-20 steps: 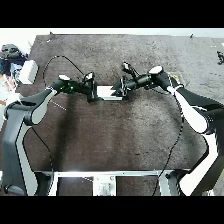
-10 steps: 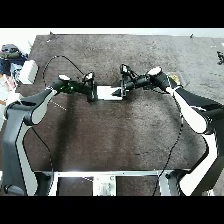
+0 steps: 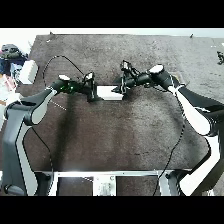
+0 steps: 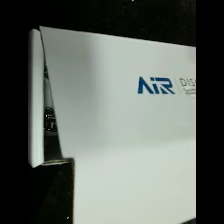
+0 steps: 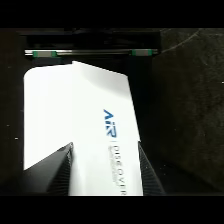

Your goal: Fold the box and place the chain.

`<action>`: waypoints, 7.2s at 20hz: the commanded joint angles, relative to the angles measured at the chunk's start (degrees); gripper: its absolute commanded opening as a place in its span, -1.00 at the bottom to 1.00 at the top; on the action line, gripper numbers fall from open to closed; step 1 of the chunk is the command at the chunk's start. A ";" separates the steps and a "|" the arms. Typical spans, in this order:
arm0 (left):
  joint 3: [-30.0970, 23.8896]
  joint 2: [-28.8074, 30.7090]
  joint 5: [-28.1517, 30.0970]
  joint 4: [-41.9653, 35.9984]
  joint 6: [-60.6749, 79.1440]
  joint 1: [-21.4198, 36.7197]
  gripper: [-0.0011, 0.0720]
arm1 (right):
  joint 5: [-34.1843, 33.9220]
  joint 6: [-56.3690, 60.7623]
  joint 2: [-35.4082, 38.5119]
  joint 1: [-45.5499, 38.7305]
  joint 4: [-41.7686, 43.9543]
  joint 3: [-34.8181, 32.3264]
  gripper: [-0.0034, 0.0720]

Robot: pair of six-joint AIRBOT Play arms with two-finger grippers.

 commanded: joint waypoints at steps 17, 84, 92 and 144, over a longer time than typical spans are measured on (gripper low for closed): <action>0.04 -0.02 0.02 0.02 0.02 0.04 -0.49 | -4.55 -4.87 -1.75 1.46 1.66 -1.60 0.38; 0.04 -0.02 0.02 0.02 0.02 0.04 -0.49 | -11.19 -10.32 1.05 1.81 5.77 -5.03 -0.35; 0.04 -0.02 0.02 0.02 0.02 0.04 -0.49 | -11.17 -8.39 0.96 2.12 1.81 -6.38 -0.35; 0.04 -0.02 0.02 0.02 0.02 0.04 -0.49 | -2.08 23.69 -2.36 -2.03 -5.81 -3.96 -0.88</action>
